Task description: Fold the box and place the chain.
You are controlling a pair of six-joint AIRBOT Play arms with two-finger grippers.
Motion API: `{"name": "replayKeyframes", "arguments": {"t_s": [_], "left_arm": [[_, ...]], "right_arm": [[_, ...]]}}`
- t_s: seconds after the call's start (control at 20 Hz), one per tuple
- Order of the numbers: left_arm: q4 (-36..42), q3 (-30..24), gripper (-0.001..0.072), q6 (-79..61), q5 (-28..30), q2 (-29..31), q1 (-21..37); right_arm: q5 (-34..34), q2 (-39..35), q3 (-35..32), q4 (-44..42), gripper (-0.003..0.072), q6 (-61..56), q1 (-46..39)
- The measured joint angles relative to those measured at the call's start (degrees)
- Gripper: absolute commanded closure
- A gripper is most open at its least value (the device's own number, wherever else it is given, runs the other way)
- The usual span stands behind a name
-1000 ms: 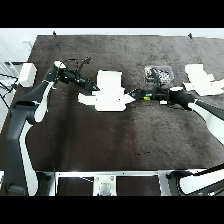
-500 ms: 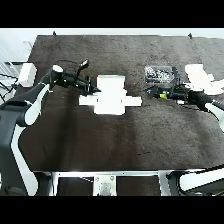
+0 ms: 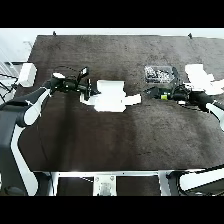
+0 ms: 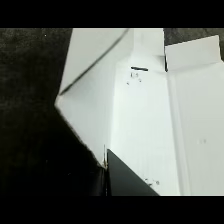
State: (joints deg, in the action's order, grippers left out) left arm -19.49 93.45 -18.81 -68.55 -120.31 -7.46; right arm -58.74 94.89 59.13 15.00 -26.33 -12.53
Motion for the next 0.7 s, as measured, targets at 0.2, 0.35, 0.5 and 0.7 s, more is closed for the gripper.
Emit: {"name": "replayKeyframes", "arguments": {"t_s": [0.2,0.35,0.5,0.7], "left_arm": [[0.4,-0.1,0.0689,-1.2,0.3,-0.5,0.0],[0.5,-0.2,0.0689,-1.3,0.3,-0.6,0.0],[0.5,-0.2,0.0689,-1.2,0.4,-0.6,0.0],[0.5,-0.2,0.0689,-1.0,0.5,-0.6,0.0]], "right_arm": [[-0.3,-0.1,-0.1,-0.3,0.0416,5.7,0.8],[-0.3,-1.6,-0.3,-0.9,0.0416,10.4,2.1],[-0.3,-5.0,-1.6,-1.3,0.0331,15.5,3.8],[-0.3,-9.3,-4.2,0.3,0.0170,26.4,7.3]]}}
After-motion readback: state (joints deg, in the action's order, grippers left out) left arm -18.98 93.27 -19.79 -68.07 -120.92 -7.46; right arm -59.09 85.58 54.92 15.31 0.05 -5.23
